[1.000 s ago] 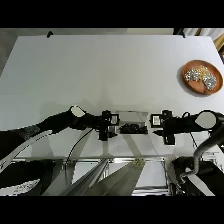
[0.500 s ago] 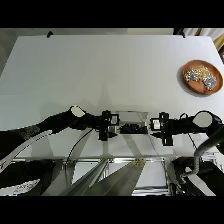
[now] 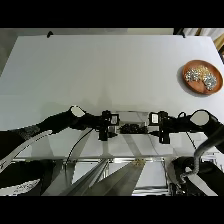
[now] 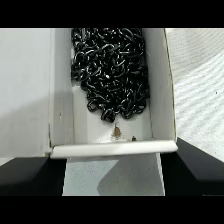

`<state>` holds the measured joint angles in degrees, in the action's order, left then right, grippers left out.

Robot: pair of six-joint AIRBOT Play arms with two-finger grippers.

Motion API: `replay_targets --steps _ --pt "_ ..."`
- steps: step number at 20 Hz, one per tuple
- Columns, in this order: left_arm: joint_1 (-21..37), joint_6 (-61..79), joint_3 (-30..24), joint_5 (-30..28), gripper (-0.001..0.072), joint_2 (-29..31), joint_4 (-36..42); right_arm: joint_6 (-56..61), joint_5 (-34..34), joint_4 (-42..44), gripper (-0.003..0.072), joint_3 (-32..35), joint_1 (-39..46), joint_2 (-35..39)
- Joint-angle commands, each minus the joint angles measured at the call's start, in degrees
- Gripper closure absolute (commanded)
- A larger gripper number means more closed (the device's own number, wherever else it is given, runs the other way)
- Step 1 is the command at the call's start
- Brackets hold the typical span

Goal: Fold the box and place the chain.

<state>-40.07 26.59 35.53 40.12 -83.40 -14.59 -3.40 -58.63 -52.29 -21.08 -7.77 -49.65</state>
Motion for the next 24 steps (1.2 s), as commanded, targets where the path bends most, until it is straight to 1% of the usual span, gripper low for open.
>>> replay_targets --steps 1,4,6,7,9,12,13,14,17,18,19,22,24 --pt "-0.02 0.00 0.02 -0.02 0.0455 0.02 -0.02 -0.17 -0.94 0.48 0.0371 0.04 -0.02 -0.24" --pt "-0.02 0.00 0.02 -0.02 0.0455 0.02 -0.02 -0.28 -1.81 0.87 0.0373 0.04 -0.70 -0.24" --pt "-0.02 0.00 0.02 -0.02 0.0455 0.02 -0.02 -0.33 -1.33 1.22 0.0410 0.04 -2.54 -0.37" --pt "-0.02 0.00 0.02 -0.02 0.0455 0.02 -0.02 -0.28 -0.72 1.29 0.0438 0.02 -3.02 -0.59" --pt "-0.02 0.00 0.02 -0.02 0.0455 0.02 -0.02 0.24 -0.20 0.50 0.0519 0.02 -3.04 -0.85" --pt "-0.02 0.00 0.02 -0.02 0.0455 0.02 -0.02 3.15 -0.26 -0.61 0.0584 0.02 -3.04 -0.85" --pt "-0.02 0.00 0.02 -0.02 0.0455 0.02 -0.02 3.65 -0.33 -0.92 0.0595 0.02 -3.04 -0.83" --pt "-0.02 0.00 0.02 -0.02 0.0455 0.02 -0.02 3.67 -0.52 -1.36 0.0633 0.02 -3.04 -0.83" --pt "-0.02 0.00 0.02 -0.02 0.0455 0.02 -0.02 6.71 -0.42 -4.52 0.0652 0.02 -3.04 -0.44" --pt "-0.02 0.00 0.02 -0.02 0.0455 0.02 -0.02 6.69 -0.50 -5.62 0.0668 0.02 -2.80 0.11" --pt "-0.02 0.00 0.02 0.00 0.0455 0.02 -0.02 6.71 -0.48 -6.27 0.0668 0.00 -2.38 1.03" --pt "-0.02 0.00 0.02 -0.02 0.0455 0.02 -0.02 7.15 -0.48 -6.40 0.0668 -0.02 -1.07 5.97" --pt "-0.02 0.00 0.02 -0.02 0.0455 0.02 -0.02 9.68 -1.09 -6.12 0.0668 -0.90 -1.05 10.19"
